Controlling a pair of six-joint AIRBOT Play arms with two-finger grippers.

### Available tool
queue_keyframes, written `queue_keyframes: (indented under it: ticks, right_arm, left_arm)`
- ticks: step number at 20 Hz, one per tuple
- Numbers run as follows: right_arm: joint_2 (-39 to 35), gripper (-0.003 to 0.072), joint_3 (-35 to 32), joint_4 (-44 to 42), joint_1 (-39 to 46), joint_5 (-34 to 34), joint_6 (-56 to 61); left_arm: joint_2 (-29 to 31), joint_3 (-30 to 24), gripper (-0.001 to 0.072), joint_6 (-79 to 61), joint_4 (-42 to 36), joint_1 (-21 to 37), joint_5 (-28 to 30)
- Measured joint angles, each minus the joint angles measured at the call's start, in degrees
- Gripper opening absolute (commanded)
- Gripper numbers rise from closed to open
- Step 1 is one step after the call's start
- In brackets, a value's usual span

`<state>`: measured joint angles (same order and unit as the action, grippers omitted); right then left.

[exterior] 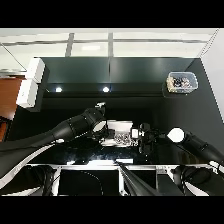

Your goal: Fold the box and place the chain.

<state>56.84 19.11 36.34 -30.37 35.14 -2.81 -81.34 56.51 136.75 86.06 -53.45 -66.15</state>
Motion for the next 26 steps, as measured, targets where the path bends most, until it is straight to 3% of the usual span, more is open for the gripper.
queue_keyframes:
  ticks: [8, 10, 12, 13, 17, 21, 26]
  right_arm:
    - [1.4, 0.0716, 0.0, -1.0, -0.2, -1.4, 0.5]
    - [1.6, 0.0656, 0.0, -1.1, -0.2, -1.4, 0.7]
    - [1.7, 0.018, 0.0, -1.0, -0.2, -1.0, 0.8]
    - [1.7, 0.002, 0.0, -1.0, -0.2, -1.1, 1.3]
    - [1.5, 0.002, 0.0, -0.5, -0.1, -1.1, 4.1]
    - [-1.7, 0.002, 1.0, 4.3, 0.0, -0.4, 15.0]
    - [-8.9, 0.002, 4.2, 12.9, 0.0, 6.4, 31.0]
  left_arm:
    - [0.0, 0.0, 0.0031, 0.0, 0.0, 0.0, -0.1]
    - [0.0, 0.0, 0.0031, 0.0, 0.0, 0.0, -0.1]
    - [0.0, 0.0, 0.0031, 0.0, 0.0, 0.0, -0.1]
    - [0.0, 0.0, 0.0031, 0.0, 0.0, 0.0, -0.1]
    - [0.0, 0.0, 0.0031, 0.0, 0.0, 0.0, -0.2]
    - [0.0, 0.0, 0.0031, 0.0, 0.0, 0.0, -0.2]
    - [0.0, 0.0, 0.0031, 0.0, 0.0, 0.0, -0.2]
